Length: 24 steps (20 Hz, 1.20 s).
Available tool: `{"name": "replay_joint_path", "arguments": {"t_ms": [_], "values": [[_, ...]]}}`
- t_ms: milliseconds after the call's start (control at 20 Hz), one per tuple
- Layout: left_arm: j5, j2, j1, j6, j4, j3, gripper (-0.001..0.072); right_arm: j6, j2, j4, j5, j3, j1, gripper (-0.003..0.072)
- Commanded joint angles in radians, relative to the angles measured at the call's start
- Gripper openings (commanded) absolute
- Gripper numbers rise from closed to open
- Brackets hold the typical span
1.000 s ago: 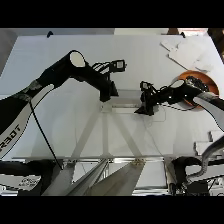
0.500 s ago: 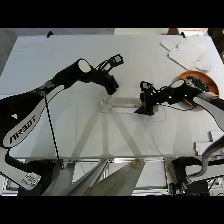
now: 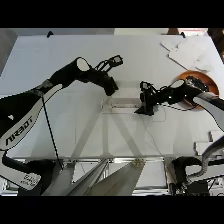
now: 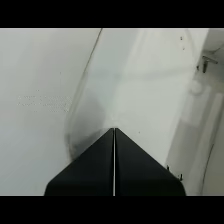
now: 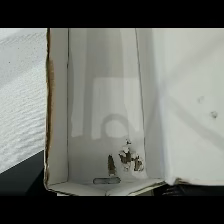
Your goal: Fold the box and place the chain.
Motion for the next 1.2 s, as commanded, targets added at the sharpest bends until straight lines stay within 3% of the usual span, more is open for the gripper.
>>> {"name": "replay_joint_path", "arguments": {"t_ms": [0,200,400,750,850,1150], "values": [[-0.078,0.086,0.018,0.0,0.001,0.001,0.0008,0.003,0.0,0.0,0.0,0.0,-0.001,0.05],[-0.275,0.161,0.021,0.0,0.032,0.001,0.0008,0.003,0.0,0.0,0.0,0.0,-0.001,0.05],[-0.432,0.134,0.02,-0.047,0.077,-0.002,0.0003,0.003,0.0,0.0,0.0,0.0,-0.001,0.05],[-0.446,0.081,-0.009,-0.06,0.286,-0.01,0.0031,0.003,0.0,0.0,0.0,0.0,-0.001,0.05],[-0.423,0.081,-0.015,-0.06,0.277,-0.01,0.0091,0.003,0.0,0.0,0.0,0.0,-0.001,0.05],[-0.317,0.078,-0.026,-0.06,0.243,-0.01,0.0071,0.003,0.0,0.0,0.0,0.0,-0.001,0.05]]}}
